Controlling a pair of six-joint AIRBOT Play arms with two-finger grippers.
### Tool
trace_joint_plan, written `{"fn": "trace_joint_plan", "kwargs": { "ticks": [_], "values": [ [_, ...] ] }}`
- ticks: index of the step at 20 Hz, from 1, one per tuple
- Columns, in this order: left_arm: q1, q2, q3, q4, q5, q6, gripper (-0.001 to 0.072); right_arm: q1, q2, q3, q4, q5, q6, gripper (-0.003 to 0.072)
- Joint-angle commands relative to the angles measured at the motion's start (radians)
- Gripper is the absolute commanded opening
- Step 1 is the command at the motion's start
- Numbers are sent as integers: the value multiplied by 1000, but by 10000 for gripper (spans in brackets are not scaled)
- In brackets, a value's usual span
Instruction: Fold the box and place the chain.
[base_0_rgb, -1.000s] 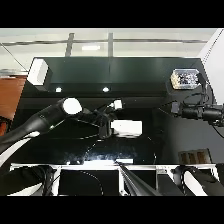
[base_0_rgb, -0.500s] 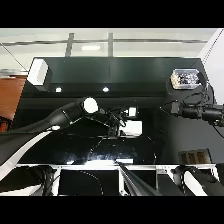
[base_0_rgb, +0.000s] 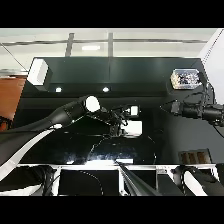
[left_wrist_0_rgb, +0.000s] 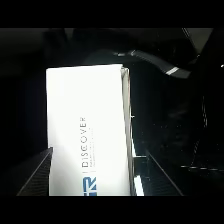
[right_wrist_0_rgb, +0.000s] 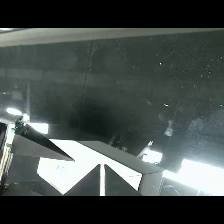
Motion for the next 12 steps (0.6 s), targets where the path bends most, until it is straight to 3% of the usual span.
{"fn": "trace_joint_plan", "kwargs": {
  "ticks": [1, 12],
  "values": [
    [12, -2, 13, 1, -2, -5, 697, 0, 1, 0, 0, -1, 0, 44],
    [9, -39, 13, 1, -8, -53, 697, 0, 1, 0, 0, -1, 0, 44]
  ]
}}
